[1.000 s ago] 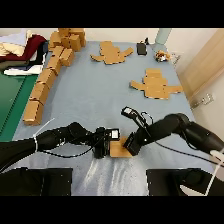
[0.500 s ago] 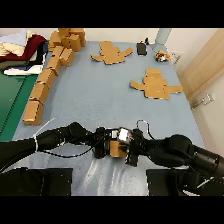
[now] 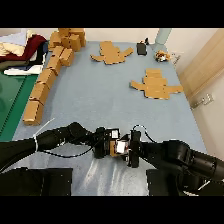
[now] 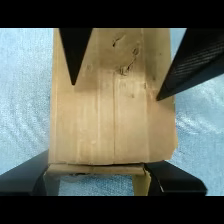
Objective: Fold the box.
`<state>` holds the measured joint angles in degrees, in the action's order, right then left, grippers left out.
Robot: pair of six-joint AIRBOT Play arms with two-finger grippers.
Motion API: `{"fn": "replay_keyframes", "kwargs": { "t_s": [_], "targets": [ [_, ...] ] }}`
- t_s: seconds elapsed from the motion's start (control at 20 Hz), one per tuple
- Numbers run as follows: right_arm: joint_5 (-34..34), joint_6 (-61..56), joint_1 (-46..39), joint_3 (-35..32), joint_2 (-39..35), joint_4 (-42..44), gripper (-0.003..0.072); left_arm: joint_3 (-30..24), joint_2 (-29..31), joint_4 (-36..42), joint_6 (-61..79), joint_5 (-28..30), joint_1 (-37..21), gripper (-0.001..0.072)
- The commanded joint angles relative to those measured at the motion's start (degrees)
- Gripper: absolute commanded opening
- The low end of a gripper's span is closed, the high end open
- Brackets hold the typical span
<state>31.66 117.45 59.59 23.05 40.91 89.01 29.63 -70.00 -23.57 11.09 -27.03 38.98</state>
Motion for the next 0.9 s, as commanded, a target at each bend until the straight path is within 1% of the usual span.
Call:
{"fn": "replay_keyframes", "kwargs": {
  "t_s": [0.0, 0.2, 0.35, 0.5, 0.6, 0.85],
  "targets": [
    [-0.6, 3.4, 0.3, -0.1, 0.1, -1.8, 0.0547, 0.1, 0.0, 0.0, 0.0, 0.0, 0.0, 0.0522],
    [0.2, 3.5, 3.5, -0.5, -0.2, -1.2, 0.0546, 0.1, 0.0, 0.0, 0.0, 0.0, 0.0, 0.0522],
    [-0.3, 3.5, 3.7, -1.0, -0.1, -1.9, 0.0546, 0.1, 0.0, 0.0, 0.0, 0.0, 0.0, 0.0522],
    [-0.5, 3.5, 3.6, -1.0, -0.1, -7.4, 0.0546, 0.1, 0.0, 0.0, 0.0, 0.0, 0.0, 0.0522],
    [-1.9, 3.5, 3.6, -1.0, -0.1, -10.2, 0.0546, 0.1, 0.0, 0.0, 0.0, 0.0, 0.0, 0.0522],
    [-2.8, 3.5, 3.6, -1.1, -0.1, -11.1, 0.0542, 0.1, 0.0, 0.0, 0.0, 0.0, 0.0, 0.0522]
  ]
}}
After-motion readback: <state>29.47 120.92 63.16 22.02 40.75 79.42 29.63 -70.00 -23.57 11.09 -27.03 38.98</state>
